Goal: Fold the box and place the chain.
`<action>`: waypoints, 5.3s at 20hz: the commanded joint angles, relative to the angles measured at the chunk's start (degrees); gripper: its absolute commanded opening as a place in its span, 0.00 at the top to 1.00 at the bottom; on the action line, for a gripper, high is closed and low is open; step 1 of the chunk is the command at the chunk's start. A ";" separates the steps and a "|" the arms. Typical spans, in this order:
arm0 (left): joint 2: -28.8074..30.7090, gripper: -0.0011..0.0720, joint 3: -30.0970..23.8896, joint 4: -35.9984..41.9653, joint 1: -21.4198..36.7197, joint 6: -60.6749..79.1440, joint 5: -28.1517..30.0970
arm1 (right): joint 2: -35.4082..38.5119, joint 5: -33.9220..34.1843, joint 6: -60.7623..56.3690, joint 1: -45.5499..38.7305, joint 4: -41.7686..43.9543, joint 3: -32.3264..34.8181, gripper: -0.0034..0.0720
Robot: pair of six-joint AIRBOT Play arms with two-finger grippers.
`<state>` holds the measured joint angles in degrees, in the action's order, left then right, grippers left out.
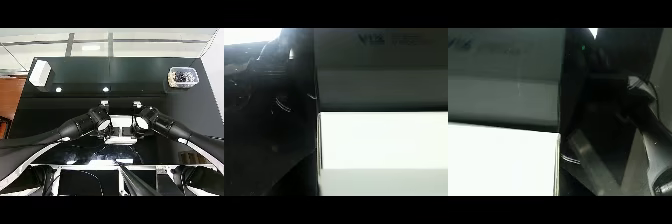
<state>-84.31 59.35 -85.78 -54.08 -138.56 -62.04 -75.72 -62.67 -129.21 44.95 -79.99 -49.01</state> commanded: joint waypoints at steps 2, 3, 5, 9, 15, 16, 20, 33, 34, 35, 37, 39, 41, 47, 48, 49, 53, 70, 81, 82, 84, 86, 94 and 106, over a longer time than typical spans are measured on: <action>0.00 0.94 0.00 -0.28 0.02 0.33 0.07 | -0.02 1.07 -0.26 0.04 0.00 -0.07 0.94; 0.00 0.94 0.00 -0.28 0.02 0.33 0.07 | -0.02 1.07 -0.26 0.04 0.00 -0.07 0.93; 0.00 0.94 0.00 -0.31 0.02 0.33 0.07 | -0.02 1.07 -0.26 0.02 0.09 -0.09 0.71; 0.00 0.94 0.00 -0.31 0.02 0.33 0.07 | 1.33 0.76 -0.22 0.02 0.46 -0.22 0.43; 0.00 0.94 0.00 -0.33 0.02 0.33 0.04 | 12.24 -6.58 7.43 -0.17 0.90 -0.20 0.43; 0.00 0.94 0.00 -0.33 0.02 0.33 0.07 | 14.88 -7.63 8.20 -0.33 0.09 -0.20 0.43; 0.00 0.94 0.00 -0.31 0.02 0.33 0.02 | 26.01 -11.34 11.02 -4.07 -5.88 -0.20 0.43; 0.00 0.95 0.00 -0.66 0.04 0.33 0.61 | 14.27 35.04 6.23 -48.39 -29.88 3.21 0.01; 0.00 0.94 0.00 -0.74 0.04 0.33 0.74 | 8.26 33.88 7.32 -50.73 -26.21 -1.73 0.01; 0.00 0.95 0.00 -0.74 0.04 0.33 0.74 | 2.03 30.14 8.46 -52.17 -22.71 -7.98 0.01; 0.00 0.94 0.00 -0.72 0.04 0.33 0.74 | -10.75 20.83 19.91 -53.51 -11.13 -23.15 0.01; 0.00 0.94 0.00 -0.70 0.04 0.33 0.72 | -21.49 12.94 25.31 -53.77 -4.57 -37.03 0.01; 0.00 0.94 0.00 -0.70 0.04 0.33 0.59 | -28.70 7.78 25.35 -53.75 -4.48 -46.47 0.01; 0.00 0.94 0.00 -0.50 0.04 0.33 0.02 | -34.34 7.34 25.31 -53.90 -7.21 -51.01 0.23; 0.00 0.94 0.00 -0.50 0.04 0.33 0.02 | -34.73 7.69 25.31 -53.90 -7.93 -51.01 0.23; 0.00 0.94 0.00 -0.50 0.04 0.33 0.02 | -35.08 7.69 25.35 -53.90 -8.20 -51.01 0.23; 0.00 0.94 0.00 -0.50 0.04 0.33 0.02 | -36.41 7.26 25.35 -53.88 -8.20 -51.01 0.23; -0.02 0.95 0.00 -0.52 0.04 0.33 0.02 | -10.84 -2.75 48.28 -60.81 11.43 -54.64 0.94; -0.04 0.94 0.00 -0.52 0.04 0.33 0.04 | 23.98 -4.48 54.31 -59.12 26.47 -31.87 0.94; -0.04 0.94 0.00 -0.52 0.04 0.33 0.04 | 27.17 -5.42 54.31 -57.66 26.34 -29.57 0.94; -0.04 0.94 0.00 -0.52 0.04 0.33 0.02 | 32.74 -9.70 54.01 -55.23 26.58 -25.42 0.94; -0.04 0.94 0.00 -0.52 0.04 0.33 0.04 | 36.57 -13.53 53.51 -54.73 29.05 -20.83 0.94; -0.04 0.94 0.00 -0.52 0.04 0.33 0.04 | 39.74 -17.05 54.88 -49.18 36.52 -3.54 0.94; -0.07 0.94 0.00 -0.50 0.02 0.33 0.04 | 32.85 1.07 55.39 -26.32 48.85 10.54 0.94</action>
<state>-84.33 59.33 -86.28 -54.08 -138.26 -62.00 -39.81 -69.30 -74.13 12.34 -33.95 -40.58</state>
